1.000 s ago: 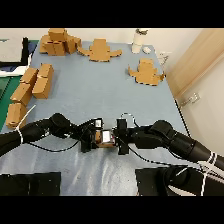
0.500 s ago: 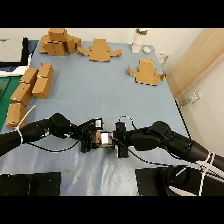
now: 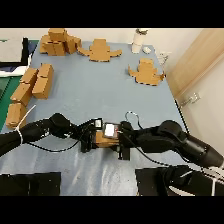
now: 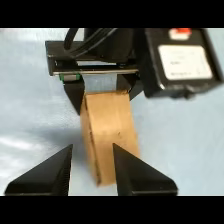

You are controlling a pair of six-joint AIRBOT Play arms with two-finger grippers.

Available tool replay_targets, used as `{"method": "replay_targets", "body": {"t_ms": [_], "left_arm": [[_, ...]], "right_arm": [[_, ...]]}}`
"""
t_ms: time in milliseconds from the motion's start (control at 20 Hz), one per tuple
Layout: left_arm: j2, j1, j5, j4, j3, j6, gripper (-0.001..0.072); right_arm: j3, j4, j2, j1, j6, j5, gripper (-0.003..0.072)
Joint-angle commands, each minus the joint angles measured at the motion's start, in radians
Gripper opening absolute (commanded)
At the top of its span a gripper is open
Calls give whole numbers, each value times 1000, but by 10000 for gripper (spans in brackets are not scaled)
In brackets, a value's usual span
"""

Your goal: Fold the box.

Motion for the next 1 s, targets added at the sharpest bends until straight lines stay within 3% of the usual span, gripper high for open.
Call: {"method": "replay_targets", "body": {"t_ms": [0,50,100,250,350,450,950], "left_arm": [[1,0,0,0,0,0,522],[1,0,0,0,0,1,522],[1,0,0,0,0,1,522],[1,0,0,0,0,0,521],[1,0,0,0,0,1,522],[1,0,0,0,0,1,521],[1,0,0,0,0,1,522]], "right_arm": [[-41,84,102,1,460,-158,333],[-91,164,122,1,549,-154,107],[-148,244,134,1,587,-117,4],[-318,487,137,1,626,178,4],[-355,505,137,1,707,437,4],[-356,497,136,1,733,601,4],[-357,469,29,-1,734,602,4]]}}
